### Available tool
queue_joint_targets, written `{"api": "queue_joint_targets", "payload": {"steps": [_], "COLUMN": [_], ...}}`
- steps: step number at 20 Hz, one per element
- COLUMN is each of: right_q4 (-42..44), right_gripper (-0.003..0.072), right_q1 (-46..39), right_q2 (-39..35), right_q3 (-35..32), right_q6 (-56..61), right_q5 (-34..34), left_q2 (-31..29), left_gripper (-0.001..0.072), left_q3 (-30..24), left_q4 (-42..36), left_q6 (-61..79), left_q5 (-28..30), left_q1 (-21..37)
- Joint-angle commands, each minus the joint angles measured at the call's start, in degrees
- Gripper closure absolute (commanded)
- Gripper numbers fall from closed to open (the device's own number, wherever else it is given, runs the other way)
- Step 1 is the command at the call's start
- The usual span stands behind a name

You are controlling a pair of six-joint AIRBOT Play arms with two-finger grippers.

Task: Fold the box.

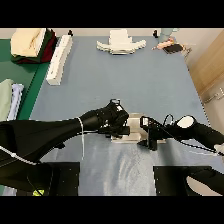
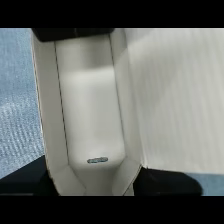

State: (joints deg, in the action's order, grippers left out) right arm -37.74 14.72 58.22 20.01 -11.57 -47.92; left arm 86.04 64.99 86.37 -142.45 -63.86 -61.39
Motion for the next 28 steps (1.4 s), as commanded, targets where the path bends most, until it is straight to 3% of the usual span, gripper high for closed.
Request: {"api": "queue_joint_targets", "payload": {"steps": [1, 2, 4, 10, 11, 12, 13, 21, 25, 28], "right_q4": [0.0, 0.0, 0.0, 0.0, 0.0, 0.0, 0.0, 0.0, 0.0, 0.0], "right_gripper": [0.0159, 0.0159, 0.0159, 0.0159, 0.0159, 0.0159, 0.0159, 0.0159, 0.0159, 0.0159], "right_q1": [0.0, 0.0, 0.0, 0.0, 0.0, 0.0, 0.0, 0.0, 0.0, 0.0], "right_q2": [0.0, 0.0, 0.0, 0.0, 0.0, 0.0, 0.0, 0.0, 0.0, 0.0], "right_q3": [0.0, 0.0, 0.0, 0.0, 0.0, 0.0, 0.0, 0.0, 0.0, 0.0], "right_q6": [0.0, 0.0, 0.0, 0.0, 0.0, 0.0, 0.0, 0.0, 0.0, 0.0], "right_q5": [0.0, 0.0, 0.0, 0.0, 0.0, 0.0, 0.0, 0.0, 0.0, 0.0], "left_q2": [0.1, 0.2, 0.2, 0.2, 0.1, 0.2, 0.1, -0.2, -0.4, -0.4], "left_gripper": [0.0486, 0.053, 0.0695, 0.0693, 0.0658, 0.032, 0.0059, 0.005, 0.005, 0.005], "left_q3": [0.8, 0.8, 0.9, 0.9, 0.9, 1.0, 1.1, 1.7, 3.2, 7.1], "left_q4": [2.3, 3.0, 3.7, 3.2, 2.4, 1.9, 1.9, 1.3, 0.8, 0.6], "left_q6": [-3.6, -5.1, -5.7, -5.4, -4.5, -3.5, -3.8, -4.1, -3.7, -0.2], "left_q5": [-0.9, -1.2, -1.2, -1.2, -1.2, -1.2, -1.3, -2.3, -6.1, -10.8], "left_q1": [0.0, -0.1, -0.1, -0.1, -0.1, -0.1, -0.1, 0.0, 0.4, 1.6]}}
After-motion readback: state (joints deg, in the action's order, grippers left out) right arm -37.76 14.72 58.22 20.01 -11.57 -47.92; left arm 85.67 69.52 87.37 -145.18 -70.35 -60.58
